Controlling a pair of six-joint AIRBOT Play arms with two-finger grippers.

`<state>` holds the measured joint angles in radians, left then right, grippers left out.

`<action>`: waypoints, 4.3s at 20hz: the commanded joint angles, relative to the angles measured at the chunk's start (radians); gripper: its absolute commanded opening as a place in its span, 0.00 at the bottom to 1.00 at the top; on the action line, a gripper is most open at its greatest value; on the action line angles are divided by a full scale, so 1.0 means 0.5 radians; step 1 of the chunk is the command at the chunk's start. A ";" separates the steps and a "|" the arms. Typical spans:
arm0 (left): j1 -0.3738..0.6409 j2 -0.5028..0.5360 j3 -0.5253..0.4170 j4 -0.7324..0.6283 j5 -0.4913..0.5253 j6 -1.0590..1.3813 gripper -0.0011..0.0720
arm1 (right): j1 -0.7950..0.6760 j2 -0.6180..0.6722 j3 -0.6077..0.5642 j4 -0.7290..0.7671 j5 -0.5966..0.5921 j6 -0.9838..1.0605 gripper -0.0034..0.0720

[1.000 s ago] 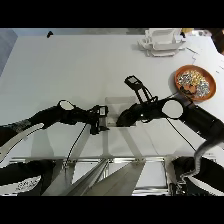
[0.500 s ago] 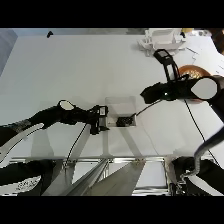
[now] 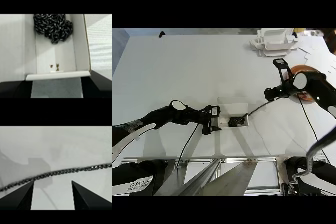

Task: Fold the box and place the chain.

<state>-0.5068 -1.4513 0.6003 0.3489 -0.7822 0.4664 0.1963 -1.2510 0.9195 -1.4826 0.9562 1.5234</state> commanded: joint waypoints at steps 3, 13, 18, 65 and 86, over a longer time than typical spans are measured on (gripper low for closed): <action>0.000 0.002 0.001 0.000 0.001 0.001 0.39 | -0.010 -0.153 -0.054 -0.133 -0.163 0.118 0.64; 0.000 0.002 0.001 0.001 0.000 0.001 0.39 | -0.010 -0.272 -0.057 -0.133 -0.131 0.206 0.58; 0.000 0.002 0.001 0.000 0.000 0.001 0.39 | -0.010 -0.278 -0.057 -0.133 -0.130 0.208 0.57; 0.000 0.002 0.001 0.000 0.000 0.001 0.39 | 0.794 1.192 -0.433 1.009 -0.296 -0.465 0.07; 0.000 0.002 0.001 0.001 0.000 0.001 0.39 | 0.877 0.624 -0.480 1.071 -0.617 -0.805 0.07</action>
<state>-0.5068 -1.4513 0.6003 0.3489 -0.7822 0.4667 0.6334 -0.8761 0.6830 -0.9257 0.6979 1.1217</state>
